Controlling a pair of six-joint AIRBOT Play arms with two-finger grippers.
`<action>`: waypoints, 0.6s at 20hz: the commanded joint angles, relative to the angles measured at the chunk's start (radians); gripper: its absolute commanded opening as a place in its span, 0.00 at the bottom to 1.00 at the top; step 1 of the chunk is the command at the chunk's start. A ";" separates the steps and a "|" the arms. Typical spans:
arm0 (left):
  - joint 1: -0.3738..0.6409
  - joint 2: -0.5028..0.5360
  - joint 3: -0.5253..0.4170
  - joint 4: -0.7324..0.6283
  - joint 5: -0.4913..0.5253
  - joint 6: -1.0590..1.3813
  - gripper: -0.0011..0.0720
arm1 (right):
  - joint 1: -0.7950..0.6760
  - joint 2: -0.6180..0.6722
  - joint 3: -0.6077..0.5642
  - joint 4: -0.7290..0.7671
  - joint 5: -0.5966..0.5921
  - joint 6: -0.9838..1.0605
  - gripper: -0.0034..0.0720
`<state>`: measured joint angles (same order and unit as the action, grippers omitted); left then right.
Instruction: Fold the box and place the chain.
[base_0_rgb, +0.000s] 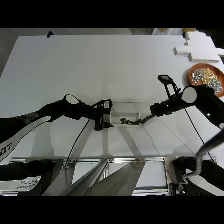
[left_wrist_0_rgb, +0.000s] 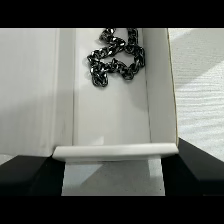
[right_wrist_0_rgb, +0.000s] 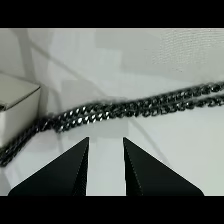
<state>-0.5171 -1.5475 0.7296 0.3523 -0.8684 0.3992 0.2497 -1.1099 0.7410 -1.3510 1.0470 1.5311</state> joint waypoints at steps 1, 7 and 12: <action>0.000 0.000 0.000 0.000 0.000 0.000 0.29 | -0.001 -0.061 -0.006 0.003 -0.046 0.018 0.36; 0.000 0.000 0.000 0.000 0.000 0.000 0.29 | 0.061 -0.138 -0.006 -0.003 -0.098 0.045 0.36; 0.000 0.000 0.000 0.000 0.000 0.000 0.29 | 0.063 -0.165 -0.006 -0.002 -0.079 0.064 0.36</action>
<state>-0.5171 -1.5475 0.7296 0.3523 -0.8684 0.3996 0.3069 -1.2610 0.7357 -1.3537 0.9623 1.5795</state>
